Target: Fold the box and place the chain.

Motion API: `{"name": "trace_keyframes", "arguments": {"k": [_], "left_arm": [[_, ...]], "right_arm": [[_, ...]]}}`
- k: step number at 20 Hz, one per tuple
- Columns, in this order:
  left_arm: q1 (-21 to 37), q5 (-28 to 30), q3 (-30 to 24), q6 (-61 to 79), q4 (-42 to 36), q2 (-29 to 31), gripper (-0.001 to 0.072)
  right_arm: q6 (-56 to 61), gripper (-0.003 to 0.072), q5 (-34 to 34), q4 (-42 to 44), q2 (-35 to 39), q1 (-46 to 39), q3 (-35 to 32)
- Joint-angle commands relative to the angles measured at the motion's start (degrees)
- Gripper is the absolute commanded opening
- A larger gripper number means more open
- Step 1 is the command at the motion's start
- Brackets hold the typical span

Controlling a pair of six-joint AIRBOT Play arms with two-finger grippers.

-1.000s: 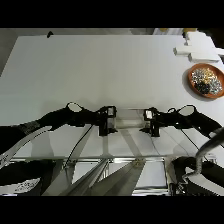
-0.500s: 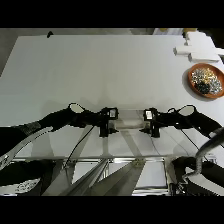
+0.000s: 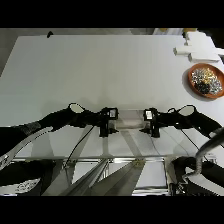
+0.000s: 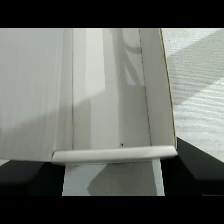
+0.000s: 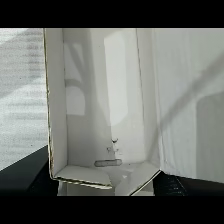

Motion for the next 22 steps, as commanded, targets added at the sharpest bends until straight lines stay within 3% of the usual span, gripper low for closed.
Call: {"name": "trace_keyframes", "arguments": {"k": [1,11,12,13,15,18,22], "left_arm": [[-0.04,-0.24,0.02,0.04,0.04,0.00,0.0220],[-0.04,-0.24,0.02,0.04,0.04,0.00,0.0220],[-0.04,-0.24,0.02,0.04,0.04,0.00,0.0220],[-0.04,-0.24,0.02,0.04,0.04,0.00,0.0220],[-0.04,-0.24,0.02,0.04,0.02,0.00,0.0220],[-0.04,-0.22,0.02,0.04,0.04,0.00,0.0220],[-0.04,-0.24,0.02,0.04,0.04,0.00,0.0220]], "right_arm": [[0.00,0.0337,-0.04,0.02,0.04,0.00,0.02],[0.00,0.0339,0.48,-0.15,0.04,0.00,0.02],[0.70,0.0396,0.48,-0.15,0.07,0.00,0.02],[2.80,0.0542,0.33,-0.17,0.20,0.00,0.02],[6.62,0.0645,-0.31,-0.63,0.90,0.00,0.02],[13.20,0.0670,-0.66,-6.40,2.40,0.00,0.02],[23.85,0.0635,-0.48,-20.04,8.17,0.00,0.20]]}}
